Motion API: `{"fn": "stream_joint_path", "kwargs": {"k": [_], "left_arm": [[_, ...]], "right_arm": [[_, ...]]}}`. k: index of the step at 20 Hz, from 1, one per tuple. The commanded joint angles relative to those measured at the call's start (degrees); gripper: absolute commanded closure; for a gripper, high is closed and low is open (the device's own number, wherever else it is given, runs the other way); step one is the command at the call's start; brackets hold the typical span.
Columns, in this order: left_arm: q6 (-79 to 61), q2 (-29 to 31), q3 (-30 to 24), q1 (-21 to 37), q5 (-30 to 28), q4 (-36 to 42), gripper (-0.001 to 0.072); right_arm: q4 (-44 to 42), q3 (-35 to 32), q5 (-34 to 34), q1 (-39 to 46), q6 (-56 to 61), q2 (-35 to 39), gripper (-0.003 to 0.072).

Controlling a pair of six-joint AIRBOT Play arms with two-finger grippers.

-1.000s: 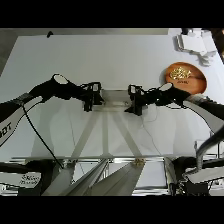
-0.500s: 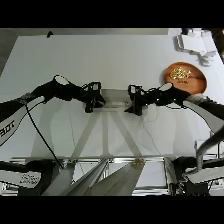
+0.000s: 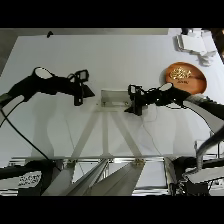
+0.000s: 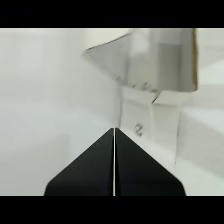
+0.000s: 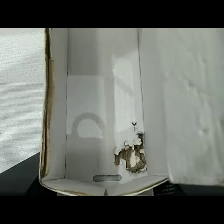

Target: Fold the box and place the chain.

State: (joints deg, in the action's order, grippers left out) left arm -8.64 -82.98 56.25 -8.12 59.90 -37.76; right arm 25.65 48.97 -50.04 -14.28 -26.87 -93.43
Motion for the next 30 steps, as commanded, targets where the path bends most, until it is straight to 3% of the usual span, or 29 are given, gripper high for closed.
{"fn": "stream_joint_path", "kwargs": {"k": [1,4,8,12,18,26,27,29,30], "left_arm": [[20.79,4.81,-0.07,4.96,-0.33,-7.06,0.0696],[45.88,5.2,-0.26,5.18,-2.67,-20.22,0.0697],[64.87,5.01,-3.43,5.05,-3.91,-21.86,0.0702],[68.02,1.73,-7.02,4.79,-5.31,-16.68,0.0704],[63.8,-3.39,-7.13,0.35,-4.5,-4.68,0.0704],[61.13,-4.31,-7.13,-3.45,-2.16,2.36,0.0693],[61.13,-4.22,-7.13,-3.43,-1.95,3.32,0.0679],[61.24,-3.54,-7.13,-3.41,-2.38,3.48,0.0398],[61.33,-2.99,-7.13,-3.34,-2.29,3.89,0.0379]], "right_arm": [[0.0,0.02,0.0,-0.04,0.0,0.04,0.0143],[0.0,0.02,0.0,-0.04,0.0,0.04,0.0143],[0.0,0.02,0.0,-0.04,0.0,0.04,0.0143],[0.0,0.02,0.0,-0.04,0.0,0.04,0.0143],[0.0,0.02,0.0,-0.04,-0.02,0.04,0.0143],[0.0,0.02,-0.02,-0.04,-0.02,0.04,0.0143],[0.0,0.02,-0.02,-0.04,-0.02,0.04,0.0143],[0.0,0.02,-0.02,-0.04,-0.02,0.04,0.0143],[0.0,0.02,-0.02,-0.04,-0.02,0.04,0.0143]]}}
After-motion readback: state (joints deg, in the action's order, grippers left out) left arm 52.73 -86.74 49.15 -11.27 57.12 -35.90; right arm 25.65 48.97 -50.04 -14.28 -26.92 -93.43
